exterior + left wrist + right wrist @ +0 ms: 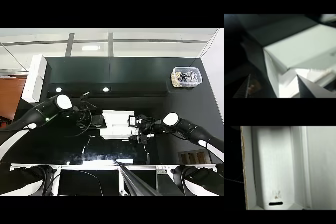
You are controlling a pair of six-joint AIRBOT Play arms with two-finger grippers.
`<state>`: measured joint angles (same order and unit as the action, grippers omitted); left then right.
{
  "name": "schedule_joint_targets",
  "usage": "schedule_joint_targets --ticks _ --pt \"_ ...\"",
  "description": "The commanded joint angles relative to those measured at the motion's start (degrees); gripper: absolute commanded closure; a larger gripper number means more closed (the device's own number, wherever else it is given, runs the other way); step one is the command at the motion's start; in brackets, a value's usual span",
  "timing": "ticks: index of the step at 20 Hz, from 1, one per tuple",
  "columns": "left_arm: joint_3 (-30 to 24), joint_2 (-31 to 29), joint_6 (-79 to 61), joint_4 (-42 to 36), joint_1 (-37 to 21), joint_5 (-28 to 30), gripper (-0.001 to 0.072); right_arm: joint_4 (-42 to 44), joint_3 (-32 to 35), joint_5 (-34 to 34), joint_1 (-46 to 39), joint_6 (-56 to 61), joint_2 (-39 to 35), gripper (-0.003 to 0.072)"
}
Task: Fold the box and place the chain.
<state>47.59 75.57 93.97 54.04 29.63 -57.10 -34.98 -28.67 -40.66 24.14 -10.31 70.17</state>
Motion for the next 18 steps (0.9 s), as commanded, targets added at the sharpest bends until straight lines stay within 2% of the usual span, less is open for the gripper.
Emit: schedule_joint_targets --ticks 1,4,7,9,10,12,14,15,16,18 --pt "3.72 -0.02 17.35 14.80 5.77 1.60 -0.0001 0.02 0.04 0.00 0.02 0.00 -0.02 0.0262" --pt "6.16 0.09 24.13 20.44 9.94 0.74 0.0002 0.02 0.04 0.00 0.02 0.00 -0.02 0.0262" --pt "8.79 1.60 31.30 27.74 14.86 -4.17 0.0003 0.02 0.04 0.00 0.02 0.00 -0.02 0.0262" --pt "10.14 3.26 34.29 28.63 17.55 -5.79 0.0005 0.00 0.04 0.00 0.02 0.00 0.00 0.0262" --pt "10.51 4.00 36.04 28.63 18.51 -5.90 0.0024 0.00 0.04 0.00 0.02 0.00 -0.02 0.0262" --pt "10.99 5.40 38.03 28.63 20.06 -6.14 0.0114 0.02 0.04 0.00 0.02 0.00 -0.02 0.0262" --pt "11.10 6.21 38.97 28.79 20.65 -6.23 0.0123 0.00 0.04 0.00 0.02 0.00 -0.02 0.0262" --pt "11.10 6.47 40.35 29.83 20.68 -6.21 0.0199 0.00 0.04 0.00 0.02 0.00 0.00 0.0261" --pt "11.10 6.67 40.70 30.18 20.63 -6.21 0.0233 0.00 0.04 -0.02 0.02 0.00 -0.02 0.0262" --pt "11.52 7.08 41.51 30.58 20.65 -6.64 0.0233 0.00 0.04 -0.02 0.02 0.00 0.00 0.0262"
